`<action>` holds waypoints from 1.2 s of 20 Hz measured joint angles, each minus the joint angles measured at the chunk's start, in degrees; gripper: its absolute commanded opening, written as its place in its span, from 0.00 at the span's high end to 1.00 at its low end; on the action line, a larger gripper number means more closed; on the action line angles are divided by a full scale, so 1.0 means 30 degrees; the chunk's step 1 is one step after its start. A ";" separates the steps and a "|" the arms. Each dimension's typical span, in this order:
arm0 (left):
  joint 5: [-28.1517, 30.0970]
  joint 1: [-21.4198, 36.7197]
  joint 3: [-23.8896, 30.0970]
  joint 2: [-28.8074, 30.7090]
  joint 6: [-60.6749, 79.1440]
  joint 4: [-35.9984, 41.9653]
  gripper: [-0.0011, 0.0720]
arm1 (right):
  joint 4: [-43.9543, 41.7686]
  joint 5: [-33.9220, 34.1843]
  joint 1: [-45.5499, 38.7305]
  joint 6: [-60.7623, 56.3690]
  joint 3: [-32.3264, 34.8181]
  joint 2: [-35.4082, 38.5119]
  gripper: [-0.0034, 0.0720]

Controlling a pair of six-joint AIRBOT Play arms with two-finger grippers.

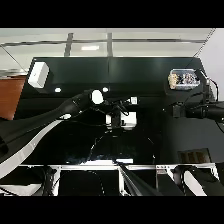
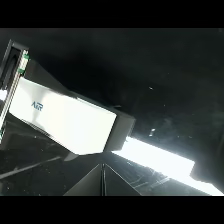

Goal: Fold the box and place the chain.

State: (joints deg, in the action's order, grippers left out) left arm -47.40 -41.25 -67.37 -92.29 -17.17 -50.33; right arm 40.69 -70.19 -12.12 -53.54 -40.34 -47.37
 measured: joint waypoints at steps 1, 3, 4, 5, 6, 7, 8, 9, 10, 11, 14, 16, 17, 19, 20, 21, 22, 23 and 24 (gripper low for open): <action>0.0022 -0.0051 0.0000 0.0000 -0.0066 -0.0379 0.22 | 0.0022 0.0036 0.0000 0.0000 0.0015 0.0000 0.94; -0.0087 -0.0095 -0.0087 0.0095 -0.1158 -0.1093 0.48 | 0.0240 0.0262 0.0000 -0.0007 0.0015 0.0000 0.94; -0.0423 -0.0036 -0.0124 0.0240 -0.1938 -0.1355 0.49 | 0.0561 0.0328 0.0000 -0.0007 0.0015 0.0000 0.94; -0.0889 0.0073 -0.0153 0.0488 -0.2579 -0.1617 0.49 | 0.0940 0.0423 0.0000 -0.0007 0.0015 0.0000 0.94; -0.1224 0.0262 -0.0175 0.0816 -0.3337 -0.2018 0.49 | 0.1297 0.0459 0.0000 -0.0007 0.0015 0.0000 0.94; -0.1727 0.0539 -0.0182 0.1224 -0.4262 -0.2645 0.49 | 0.1698 0.0488 0.0000 -0.0015 0.0015 0.0000 0.94; -0.2331 0.0984 -0.0182 0.1712 -0.5421 -0.3490 0.49 | 0.1953 0.0554 0.0000 -0.0007 0.0015 0.0000 0.94; -0.2856 0.1574 -0.0160 0.2222 -0.6528 -0.4320 0.49 | 0.2142 0.0554 0.0000 -0.0015 0.0015 0.0000 0.94; -0.3388 0.2477 0.0007 0.2863 -0.7672 -0.5173 0.49 | 0.2324 0.0590 0.0000 -0.0029 0.0015 0.0000 0.94; -0.3912 0.3534 0.0277 0.3461 -0.8655 -0.5916 0.49 | 0.2455 0.0590 0.0000 -0.0066 0.0015 0.0000 0.94; -0.5158 0.8255 0.1727 0.5472 -1.1045 -0.7519 0.49 | 0.2652 0.0619 0.0000 -0.0175 0.0015 0.0000 0.94; -0.5632 1.2036 0.2856 0.6484 -1.2233 -0.8087 0.49 | 0.2747 0.0765 0.0000 -0.0189 0.0015 0.0000 0.94; -0.5617 1.3821 0.3271 0.6754 -1.2939 -0.8298 0.49 | 0.2739 0.0882 0.0000 -0.0211 0.0015 0.0000 0.94; -0.5093 1.7041 0.3694 0.6936 -1.4178 -0.7956 0.49 | 0.2783 0.1093 0.0000 -0.0255 0.0015 0.0000 0.94; -0.4605 1.8323 0.3759 0.6900 -1.4579 -0.7796 0.49 | 0.2790 0.1173 0.0000 -0.0262 0.0015 0.0000 0.94; -0.4051 1.9256 0.3767 0.6776 -1.4826 -0.7825 0.49 | 0.2798 0.1166 0.0000 -0.0284 0.0015 0.0000 0.94; -0.3526 1.9970 0.3694 0.6543 -1.4906 -0.8145 0.49 | 0.2798 0.1166 0.0000 -0.0313 0.0015 0.0000 0.94; -0.3104 2.0422 0.3519 0.6251 -1.4914 -0.8488 0.49 | 0.2805 0.1151 0.0000 -0.0313 0.0015 0.0000 0.94; -0.2579 2.0771 0.3264 0.5836 -1.4928 -0.9034 0.49 | 0.2805 0.1129 0.0000 -0.0350 0.0015 0.0000 0.94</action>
State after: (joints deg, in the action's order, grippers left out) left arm -55.13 21.06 -57.58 -74.78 -61.95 -77.43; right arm 49.10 -66.81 -12.12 -54.59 -40.29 -47.37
